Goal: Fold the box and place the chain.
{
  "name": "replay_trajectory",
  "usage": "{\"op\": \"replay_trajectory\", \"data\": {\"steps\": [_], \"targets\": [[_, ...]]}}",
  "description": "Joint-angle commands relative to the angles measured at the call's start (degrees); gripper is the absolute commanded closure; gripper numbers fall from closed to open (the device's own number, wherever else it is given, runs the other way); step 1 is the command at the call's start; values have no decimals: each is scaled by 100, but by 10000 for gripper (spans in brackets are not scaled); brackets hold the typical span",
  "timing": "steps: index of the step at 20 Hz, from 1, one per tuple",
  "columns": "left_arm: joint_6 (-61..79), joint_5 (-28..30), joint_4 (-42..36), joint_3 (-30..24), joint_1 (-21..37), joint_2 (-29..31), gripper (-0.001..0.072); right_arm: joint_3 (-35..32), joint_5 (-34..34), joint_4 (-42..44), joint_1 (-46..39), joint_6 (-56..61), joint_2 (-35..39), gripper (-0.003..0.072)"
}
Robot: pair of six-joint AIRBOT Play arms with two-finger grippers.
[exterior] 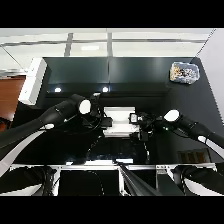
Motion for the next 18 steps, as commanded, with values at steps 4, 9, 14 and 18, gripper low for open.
{"op": "replay_trajectory", "data": {"steps": [4,9,14,18], "targets": [[-1596,-518,1528,767,-695,-498,359,0,-2,0,7,7,-4,323],[-2114,-568,1659,822,-905,-564,363,0,-11,0,7,17,-4,323],[-2116,-673,1626,822,-903,-579,555,0,-11,0,7,17,-4,322],[-2116,-669,1617,824,-905,-577,680,0,-13,0,7,17,-4,323]]}}
